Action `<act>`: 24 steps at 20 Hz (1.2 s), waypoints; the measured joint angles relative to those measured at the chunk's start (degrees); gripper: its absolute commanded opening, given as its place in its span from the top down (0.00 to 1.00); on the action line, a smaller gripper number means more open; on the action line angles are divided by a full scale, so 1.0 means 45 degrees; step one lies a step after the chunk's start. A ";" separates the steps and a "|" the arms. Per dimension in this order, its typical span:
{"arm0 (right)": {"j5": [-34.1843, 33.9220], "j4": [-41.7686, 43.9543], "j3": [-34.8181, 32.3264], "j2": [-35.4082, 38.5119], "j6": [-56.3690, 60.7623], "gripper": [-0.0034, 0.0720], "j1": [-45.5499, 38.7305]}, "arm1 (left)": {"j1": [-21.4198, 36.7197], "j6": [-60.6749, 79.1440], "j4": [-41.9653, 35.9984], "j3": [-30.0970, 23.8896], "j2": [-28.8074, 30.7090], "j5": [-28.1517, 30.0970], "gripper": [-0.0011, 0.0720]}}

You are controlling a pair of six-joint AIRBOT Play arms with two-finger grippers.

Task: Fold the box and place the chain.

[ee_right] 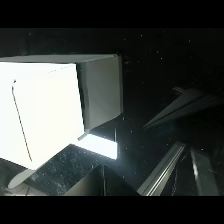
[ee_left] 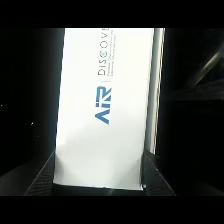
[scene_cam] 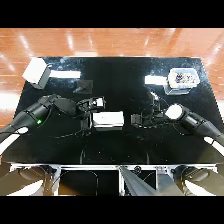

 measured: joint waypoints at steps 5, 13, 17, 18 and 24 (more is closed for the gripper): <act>-0.0155 0.0000 0.0000 0.0000 -0.0034 0.92 0.0000 | -0.0049 -0.0267 0.0024 0.0039 -0.0233 0.0049 0.96; -0.0408 -0.0131 0.0019 0.0908 -0.0141 0.91 -0.0170 | 0.1307 -0.3487 0.1355 0.1520 0.0500 0.1676 0.96; -0.0418 -0.0262 0.0019 0.1729 -0.0185 0.91 -0.0340 | 0.4736 -0.5178 0.1724 0.1452 0.2195 0.3478 0.96; -0.0408 -0.0287 0.0019 0.1836 -0.0194 0.91 -0.0359 | 0.6013 -0.5425 0.1802 0.1326 0.2550 0.3818 0.96; -0.0495 -0.0330 0.0015 0.2064 -0.0311 0.92 -0.0403 | 1.3109 -0.5425 0.1880 0.1209 0.2623 0.4245 0.96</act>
